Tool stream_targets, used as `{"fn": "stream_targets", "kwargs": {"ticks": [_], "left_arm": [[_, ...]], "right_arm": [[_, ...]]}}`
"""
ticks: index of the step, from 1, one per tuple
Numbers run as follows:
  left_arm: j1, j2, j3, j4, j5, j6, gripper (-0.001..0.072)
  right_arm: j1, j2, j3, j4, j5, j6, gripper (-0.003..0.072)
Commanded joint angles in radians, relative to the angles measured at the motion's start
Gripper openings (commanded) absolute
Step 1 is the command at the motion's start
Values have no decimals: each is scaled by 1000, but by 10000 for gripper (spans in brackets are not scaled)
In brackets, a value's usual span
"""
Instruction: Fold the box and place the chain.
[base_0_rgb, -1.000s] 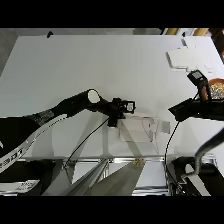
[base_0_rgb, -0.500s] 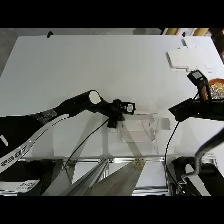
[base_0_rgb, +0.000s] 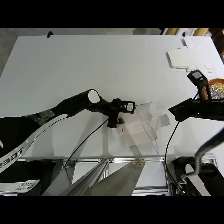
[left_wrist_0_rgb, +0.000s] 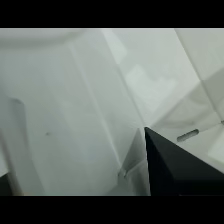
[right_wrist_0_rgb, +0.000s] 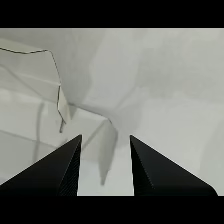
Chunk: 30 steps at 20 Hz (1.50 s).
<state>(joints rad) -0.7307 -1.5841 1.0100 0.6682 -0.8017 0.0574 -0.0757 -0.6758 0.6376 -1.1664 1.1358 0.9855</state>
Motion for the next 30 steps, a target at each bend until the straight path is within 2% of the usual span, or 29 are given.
{"fn": "stream_targets", "kwargs": {"ticks": [1, 6, 7, 13, 17, 20, 22, 24, 29, 30], "left_arm": [[15, 55, 1, -2, -11, -36, 444], [26, 57, 1, -7, -26, -71, 424], [24, 43, 1, -6, -31, -86, 376], [40, -33, 1, -10, -159, -257, 377], [142, -33, 1, -60, -283, -550, 463], [242, -34, 1, -152, -395, -769, 463], [270, -34, 1, -161, -447, -850, 464], [253, -41, 0, -152, -440, -895, 517], [150, -111, -1, -164, -388, -953, 526], [130, -125, -1, -183, -369, -952, 590]], "right_arm": [[1, 0, 1, 13, 0, 0, 340], [1, 0, 1, 23, 1, 0, 340], [1, 0, 1, 23, 1, 0, 340], [1, 0, 1, 23, 0, 0, 339], [1, 0, 1, 23, 0, 0, 339], [1, 0, 1, 24, 0, 0, 339], [1, 0, 1, 23, 0, 0, 339], [1, 0, 1, 23, 0, 0, 339], [1, 0, 1, 23, 4, 0, 339], [1, 0, 1, 23, 5, 0, 339]]}}
